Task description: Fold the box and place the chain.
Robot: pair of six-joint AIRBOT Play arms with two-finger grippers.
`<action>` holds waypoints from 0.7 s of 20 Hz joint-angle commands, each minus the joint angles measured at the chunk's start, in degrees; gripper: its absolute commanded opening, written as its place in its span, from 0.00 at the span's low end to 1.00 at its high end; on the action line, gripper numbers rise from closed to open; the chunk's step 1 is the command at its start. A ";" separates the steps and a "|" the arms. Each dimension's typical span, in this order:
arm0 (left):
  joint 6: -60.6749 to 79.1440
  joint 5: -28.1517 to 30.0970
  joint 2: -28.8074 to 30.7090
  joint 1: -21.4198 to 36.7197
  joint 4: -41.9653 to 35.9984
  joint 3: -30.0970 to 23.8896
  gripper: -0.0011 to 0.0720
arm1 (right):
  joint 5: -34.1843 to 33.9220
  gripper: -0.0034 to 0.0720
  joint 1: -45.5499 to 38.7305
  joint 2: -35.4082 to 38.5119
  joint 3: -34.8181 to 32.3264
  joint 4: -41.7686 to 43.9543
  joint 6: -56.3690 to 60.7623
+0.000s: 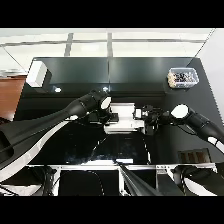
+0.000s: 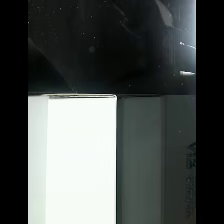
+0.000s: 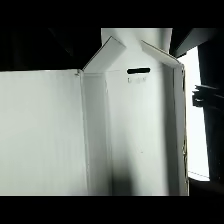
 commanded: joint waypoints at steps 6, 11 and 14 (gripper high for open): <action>0.15 0.20 -0.04 0.07 0.61 0.00 0.05 | 0.83 0.98 -0.04 0.57 0.04 -3.32 -1.68; 0.15 0.17 -0.04 0.04 0.59 0.00 0.05 | 0.90 0.55 0.76 0.50 0.00 -2.32 -3.52; 0.15 0.07 -0.04 0.07 0.59 0.00 0.05 | 0.87 0.21 3.19 0.17 -0.02 -0.81 -3.06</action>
